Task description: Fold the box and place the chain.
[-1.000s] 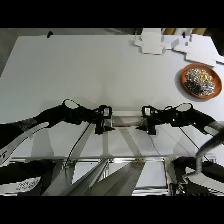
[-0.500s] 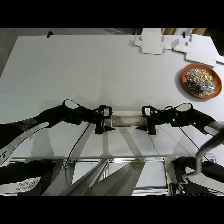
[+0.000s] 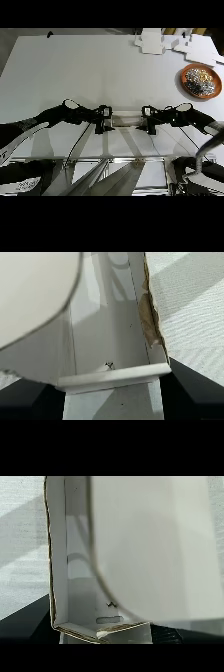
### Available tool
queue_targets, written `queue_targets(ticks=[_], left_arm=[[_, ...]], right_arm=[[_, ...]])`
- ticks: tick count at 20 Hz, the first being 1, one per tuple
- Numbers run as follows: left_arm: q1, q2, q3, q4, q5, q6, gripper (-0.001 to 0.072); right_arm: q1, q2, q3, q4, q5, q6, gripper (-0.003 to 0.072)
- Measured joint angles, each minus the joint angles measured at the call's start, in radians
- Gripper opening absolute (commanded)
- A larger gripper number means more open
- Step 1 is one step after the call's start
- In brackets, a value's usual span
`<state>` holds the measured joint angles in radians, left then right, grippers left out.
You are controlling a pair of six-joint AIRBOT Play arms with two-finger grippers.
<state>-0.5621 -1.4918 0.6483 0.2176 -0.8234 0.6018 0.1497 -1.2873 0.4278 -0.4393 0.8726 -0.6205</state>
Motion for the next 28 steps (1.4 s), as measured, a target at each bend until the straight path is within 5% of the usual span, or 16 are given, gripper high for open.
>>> queue_targets(ticks=[1,2,3,5,14,23,26,28], left_arm=[[0.0,0.0,0.0,0.0,0.0,0.0,0.0171],[0.0,0.0,0.0,0.0,0.0,0.0,0.0171],[0.0,0.0,0.0,0.0,0.001,0.0,0.0171],[0.0,-0.001,0.0,-0.002,0.004,0.0,0.0171],[0.0,-0.001,0.0,-0.001,0.002,0.001,0.0171],[-0.001,-0.001,0.0,0.001,-0.001,0.001,0.0171],[-0.001,-0.001,0.0,0.002,-0.003,0.002,0.0171],[-0.001,-0.001,0.0,0.002,-0.003,0.002,0.0171]], right_arm=[[0.0,0.0,0.0,-0.001,0.0,-0.002,0.0133],[0.0,0.0,0.0,-0.003,-0.001,-0.002,0.024],[0.0,0.003,0.0,-0.01,-0.003,-0.002,0.045],[0.001,0.01,0.0,-0.031,-0.012,0.001,0.0701],[0.0,0.146,-0.001,-0.254,-0.043,0.318,0.0682],[0.0,0.385,-0.001,-0.522,0.059,0.624,0.0669],[0.0,0.454,-0.001,-0.447,0.132,0.651,0.0619],[0.0,0.475,-0.001,-0.344,0.159,0.66,0.0348]])
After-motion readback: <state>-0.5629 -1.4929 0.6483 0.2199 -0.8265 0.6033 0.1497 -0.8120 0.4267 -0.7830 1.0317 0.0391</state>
